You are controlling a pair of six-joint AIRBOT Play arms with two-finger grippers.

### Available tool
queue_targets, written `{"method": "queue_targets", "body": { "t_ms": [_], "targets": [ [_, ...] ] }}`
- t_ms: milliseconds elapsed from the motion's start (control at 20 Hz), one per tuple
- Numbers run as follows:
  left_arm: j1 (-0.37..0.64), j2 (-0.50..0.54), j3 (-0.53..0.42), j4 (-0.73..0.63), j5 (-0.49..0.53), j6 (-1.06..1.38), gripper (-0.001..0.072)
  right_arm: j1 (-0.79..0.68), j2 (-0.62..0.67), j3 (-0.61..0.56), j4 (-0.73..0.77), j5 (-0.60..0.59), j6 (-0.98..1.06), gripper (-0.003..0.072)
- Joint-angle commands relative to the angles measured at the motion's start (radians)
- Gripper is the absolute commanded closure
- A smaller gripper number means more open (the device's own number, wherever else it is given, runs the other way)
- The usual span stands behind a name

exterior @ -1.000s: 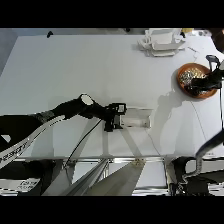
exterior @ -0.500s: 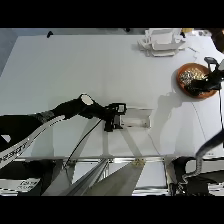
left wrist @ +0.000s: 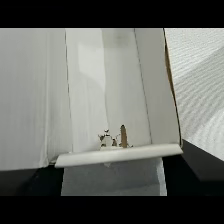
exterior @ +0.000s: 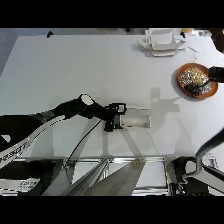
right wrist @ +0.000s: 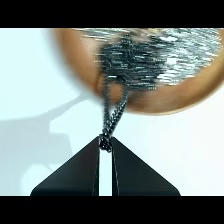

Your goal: Fold the box and place the chain.

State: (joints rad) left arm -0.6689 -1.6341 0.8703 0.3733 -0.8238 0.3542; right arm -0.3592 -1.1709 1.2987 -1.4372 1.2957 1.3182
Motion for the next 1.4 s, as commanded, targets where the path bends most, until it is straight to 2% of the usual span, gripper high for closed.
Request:
{"method": "queue_targets", "body": {
  "t_ms": [0,200,400,700,900,1050,1200,1350],
  "targets": [
    [0.0,0.0,0.0,0.0,0.001,0.0,0.0695,0.001,0.179,-0.001,0.204,0.096,-0.036,0.067],
    [0.0,0.0,0.0,0.0,0.001,0.0,0.0695,0.023,0.326,-0.002,0.278,0.199,-0.044,0.067],
    [0.0,0.0,0.0,0.0,0.0,0.0,0.0695,0.159,0.458,-0.015,0.314,0.246,-0.04,0.067],
    [0.0,0.0,0.0,0.0,0.0,0.0,0.0695,0.387,0.629,-0.179,0.328,0.242,-0.003,0.067],
    [0.0,0.0,0.0,0.0,0.0,0.0,0.0695,0.507,0.69,-0.38,0.426,0.14,0.008,0.067],
    [0.0,0.0,0.0,0.0,0.0,0.0,0.0695,0.601,0.684,-0.513,0.429,-0.009,-0.011,0.067],
    [0.0,0.0,0.0,0.0,0.001,0.0,0.0695,0.693,0.647,-0.606,0.429,-0.171,-0.015,0.067],
    [0.0,0.0,0.0,0.0,0.0,0.0,0.0695,0.8,0.565,-0.647,0.421,-0.292,-0.018,0.067]
  ]
}}
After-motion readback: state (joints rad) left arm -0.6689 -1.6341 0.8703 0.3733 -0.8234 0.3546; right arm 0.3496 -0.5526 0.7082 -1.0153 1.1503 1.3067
